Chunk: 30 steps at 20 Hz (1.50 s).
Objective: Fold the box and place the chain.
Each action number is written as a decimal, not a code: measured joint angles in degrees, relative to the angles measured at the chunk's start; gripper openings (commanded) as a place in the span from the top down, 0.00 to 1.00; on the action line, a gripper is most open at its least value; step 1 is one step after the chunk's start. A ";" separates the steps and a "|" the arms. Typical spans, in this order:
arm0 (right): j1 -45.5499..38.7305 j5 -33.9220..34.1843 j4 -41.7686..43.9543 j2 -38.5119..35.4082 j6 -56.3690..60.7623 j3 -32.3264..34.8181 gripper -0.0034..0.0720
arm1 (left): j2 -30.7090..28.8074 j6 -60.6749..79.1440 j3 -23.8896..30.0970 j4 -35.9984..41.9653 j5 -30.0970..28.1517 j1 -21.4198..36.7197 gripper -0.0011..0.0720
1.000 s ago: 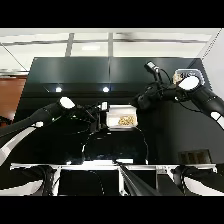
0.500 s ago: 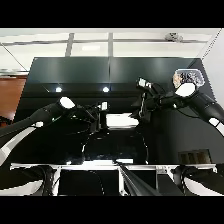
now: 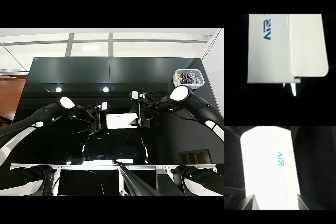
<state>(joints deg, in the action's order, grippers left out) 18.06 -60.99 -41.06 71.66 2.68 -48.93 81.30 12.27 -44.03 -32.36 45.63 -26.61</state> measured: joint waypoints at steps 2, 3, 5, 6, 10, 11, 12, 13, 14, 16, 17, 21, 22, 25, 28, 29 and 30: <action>0.11 0.28 -0.46 0.00 -0.11 0.00 0.19 | 0.00 -0.02 0.00 0.00 0.02 0.00 0.35; 0.13 0.63 -0.55 0.00 -0.11 -0.02 0.23 | 0.00 -0.04 0.00 0.00 0.00 0.00 0.35; 0.20 0.98 -0.76 0.00 0.17 -0.02 0.54 | 0.00 -0.17 0.00 0.00 0.00 0.00 0.35; 0.24 1.05 -0.81 0.00 0.50 0.00 0.65 | 0.00 -0.20 0.00 0.00 0.02 0.00 0.35; 0.24 1.44 -0.87 0.00 3.48 0.02 0.65 | 0.00 -0.17 0.00 0.02 0.02 0.00 0.35; 0.24 1.44 -0.90 0.00 4.00 0.02 0.65 | 0.00 -0.15 0.00 0.02 0.02 0.00 0.35; 0.24 1.44 -0.92 0.00 4.39 0.02 0.65 | 0.00 -0.15 0.00 0.02 0.02 0.00 0.35; 0.24 1.44 -0.92 -0.02 4.68 0.02 0.65 | 0.00 -0.15 0.00 0.00 0.02 0.00 0.35; 0.24 1.40 -0.92 -0.02 4.87 0.02 0.65 | 0.00 -0.13 0.00 0.00 0.02 0.00 0.35; 0.24 1.22 -0.98 -0.02 5.18 0.02 0.65 | 0.00 -0.09 0.00 0.00 0.02 0.00 0.35; 0.24 1.11 -1.01 -0.02 5.35 0.04 0.65 | 0.00 -0.04 0.00 0.00 0.04 0.00 0.35; 0.24 0.59 -1.27 -0.02 6.29 0.46 0.58 | 0.00 0.00 0.00 0.00 0.04 0.00 0.35; 0.24 0.61 -1.25 -0.02 6.49 0.52 0.58 | 0.00 0.00 0.00 0.00 0.02 0.00 0.35; 0.24 0.63 -1.18 -0.02 7.04 0.70 0.58 | 0.00 0.00 0.00 0.00 0.04 0.00 0.35; 0.24 0.50 -1.31 -0.02 8.24 0.74 0.46 | 0.00 -0.04 0.00 -0.02 0.02 0.00 0.35; 0.24 0.52 -1.29 -0.02 8.79 0.74 0.46 | 0.00 -0.09 0.00 -0.02 0.02 0.00 0.35; 0.24 0.61 -1.25 -0.02 9.33 0.74 0.46 | 0.00 -0.13 0.00 -0.02 0.02 0.00 0.35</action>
<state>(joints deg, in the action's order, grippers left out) 18.31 -60.38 -42.30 71.64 12.01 -48.18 81.30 12.14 -44.03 -32.38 45.65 -26.61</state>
